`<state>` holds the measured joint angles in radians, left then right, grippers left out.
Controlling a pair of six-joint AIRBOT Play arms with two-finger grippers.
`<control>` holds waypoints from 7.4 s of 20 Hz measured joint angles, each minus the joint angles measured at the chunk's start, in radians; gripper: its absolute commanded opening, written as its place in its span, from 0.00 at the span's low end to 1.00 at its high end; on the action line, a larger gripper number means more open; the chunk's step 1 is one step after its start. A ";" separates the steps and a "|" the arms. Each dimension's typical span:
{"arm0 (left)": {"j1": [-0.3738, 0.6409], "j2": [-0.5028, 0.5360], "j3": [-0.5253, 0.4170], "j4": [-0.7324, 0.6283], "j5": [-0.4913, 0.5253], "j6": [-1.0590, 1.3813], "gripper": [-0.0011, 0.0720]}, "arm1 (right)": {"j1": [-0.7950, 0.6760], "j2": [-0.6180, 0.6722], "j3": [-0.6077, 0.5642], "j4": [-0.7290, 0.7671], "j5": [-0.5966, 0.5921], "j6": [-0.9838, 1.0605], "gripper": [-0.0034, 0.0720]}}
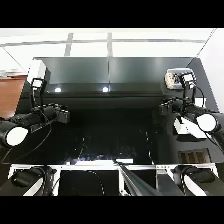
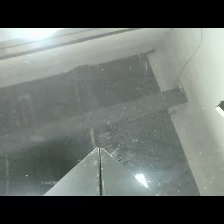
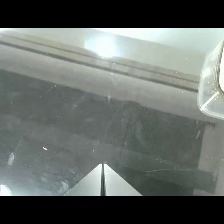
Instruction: Fold the box and place the chain.
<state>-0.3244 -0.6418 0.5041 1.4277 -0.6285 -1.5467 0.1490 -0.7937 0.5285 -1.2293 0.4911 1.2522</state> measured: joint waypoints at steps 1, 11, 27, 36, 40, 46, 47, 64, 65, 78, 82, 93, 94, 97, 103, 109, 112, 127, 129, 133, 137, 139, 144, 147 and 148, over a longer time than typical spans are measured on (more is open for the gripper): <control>0.000 0.000 0.000 0.000 0.005 0.000 0.05 | 0.000 0.000 0.000 0.010 -0.002 0.000 0.06; 0.005 -0.121 -0.013 0.009 0.349 0.036 0.99 | 0.000 -0.001 0.000 0.195 -0.302 0.000 1.00; 0.112 -0.445 0.328 0.117 -0.124 -0.083 0.99 | -0.967 -0.523 0.643 -0.100 0.444 0.210 1.00; 0.114 -0.449 0.335 0.119 -0.196 -0.102 0.99 | -1.107 -0.783 0.779 -0.116 0.726 -0.174 1.00; 0.115 -0.449 0.335 0.112 -0.204 -0.102 0.99 | -1.097 -0.827 0.780 -0.139 0.741 -0.236 0.49; 0.115 -0.449 0.335 0.105 -0.211 -0.103 0.99 | -1.092 -0.823 0.774 -0.117 0.829 -0.273 0.06; 0.115 -0.449 0.335 0.105 -0.211 -0.103 0.99 | -1.089 -0.810 0.763 -0.094 0.847 -0.272 0.06; 0.117 -0.460 0.317 -0.113 -0.112 -0.036 0.96 | -0.458 0.000 -0.127 0.884 0.407 -0.597 0.06; 0.117 -0.474 0.313 -0.205 -0.102 0.029 0.96 | -0.384 0.031 -0.168 0.921 0.343 -0.608 0.06; 0.165 -0.919 0.382 -1.035 -0.588 0.893 0.96 | 0.097 0.116 -0.292 1.043 -0.051 -0.582 0.06; 0.136 -1.003 0.467 -1.062 -0.667 1.022 0.90 | 0.108 0.116 -0.293 1.045 -0.061 -0.560 0.06; 0.114 -1.119 0.631 -0.865 -0.863 1.095 0.34 | 0.112 0.116 -0.293 1.014 -0.046 -0.548 0.06; 0.113 -1.120 0.636 -0.859 -0.857 1.096 0.34 | 0.112 0.116 -0.293 1.008 -0.040 -0.544 0.06; 0.111 -1.122 0.645 -0.851 -0.849 1.096 0.34 | 0.112 0.116 -0.293 0.996 -0.032 -0.536 0.06; 0.109 -1.123 0.650 -0.848 -0.851 1.103 0.05 | 0.112 0.116 -0.293 0.990 -0.019 -0.526 0.07; 0.108 -1.105 0.661 -0.829 -0.850 1.056 0.05 | 0.095 0.117 -0.255 0.922 -0.002 -0.526 0.98; 0.089 -1.041 0.663 -0.786 -0.877 1.016 0.05 | 0.038 0.117 -0.143 0.739 0.106 -0.526 0.98; -0.194 -0.813 0.394 -0.711 -0.248 1.487 0.05 | 0.126 0.097 -0.081 0.233 0.372 -0.856 0.98; -0.204 -0.836 0.394 -0.707 -0.226 1.506 0.05 | 0.161 0.085 -0.114 0.251 0.354 -0.896 0.98; -0.214 -0.862 0.412 -0.705 -0.220 1.524 0.05 | 0.224 0.036 -0.152 0.283 0.320 -0.986 0.98; -0.214 -0.870 0.420 -0.698 -0.220 1.529 0.05 | 0.248 -0.025 -0.163 0.311 0.309 -1.091 0.98; -0.215 -0.872 0.422 -0.697 -0.220 1.531 0.05 | 0.254 -0.057 -0.165 0.366 0.300 -1.151 0.98; -0.215 -0.872 0.423 -0.694 -0.220 1.532 0.05 | 0.257 -0.140 -0.163 0.561 0.213 -1.332 0.98; -0.215 -0.872 0.423 -0.693 -0.220 1.532 0.05 | 0.257 -0.158 -0.132 0.597 0.203 -1.410 0.98; -0.215 -0.872 0.423 -0.692 -0.220 1.532 0.05 | 0.256 -0.161 -0.122 0.599 0.202 -1.427 0.98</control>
<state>-0.5392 -1.5139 0.9268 0.7353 -0.8482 -0.0147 0.4053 -0.9546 0.4068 -0.6304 0.6933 -0.1745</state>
